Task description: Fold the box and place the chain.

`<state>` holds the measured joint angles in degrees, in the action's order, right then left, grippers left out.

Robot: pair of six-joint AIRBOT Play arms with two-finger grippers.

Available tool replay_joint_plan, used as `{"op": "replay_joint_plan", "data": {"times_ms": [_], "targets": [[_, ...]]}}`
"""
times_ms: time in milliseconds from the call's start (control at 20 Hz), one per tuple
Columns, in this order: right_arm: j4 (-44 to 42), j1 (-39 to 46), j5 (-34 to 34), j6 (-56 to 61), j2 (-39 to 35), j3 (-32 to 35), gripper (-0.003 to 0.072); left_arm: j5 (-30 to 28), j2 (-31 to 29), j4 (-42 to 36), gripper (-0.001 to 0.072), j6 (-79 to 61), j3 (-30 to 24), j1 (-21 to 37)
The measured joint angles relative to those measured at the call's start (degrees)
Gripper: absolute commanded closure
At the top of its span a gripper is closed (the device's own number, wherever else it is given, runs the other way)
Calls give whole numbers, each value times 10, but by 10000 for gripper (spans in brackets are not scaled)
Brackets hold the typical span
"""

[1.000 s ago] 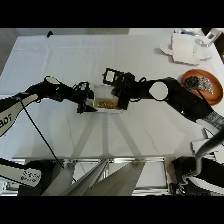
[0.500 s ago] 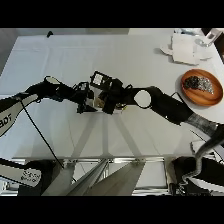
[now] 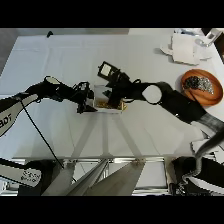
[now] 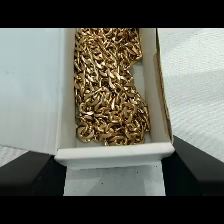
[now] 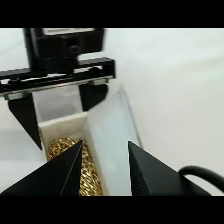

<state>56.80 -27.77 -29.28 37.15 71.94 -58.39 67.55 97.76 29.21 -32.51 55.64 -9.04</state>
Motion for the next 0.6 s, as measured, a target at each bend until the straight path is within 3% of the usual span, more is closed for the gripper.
{"op": "replay_joint_plan", "data": {"times_ms": [300,600], "targets": [[44,105,-140,0,-48,19,371,0,0,0,556,0,0,0],[59,157,-197,3,-10,26,370,0,0,0,556,0,0,0]]}}
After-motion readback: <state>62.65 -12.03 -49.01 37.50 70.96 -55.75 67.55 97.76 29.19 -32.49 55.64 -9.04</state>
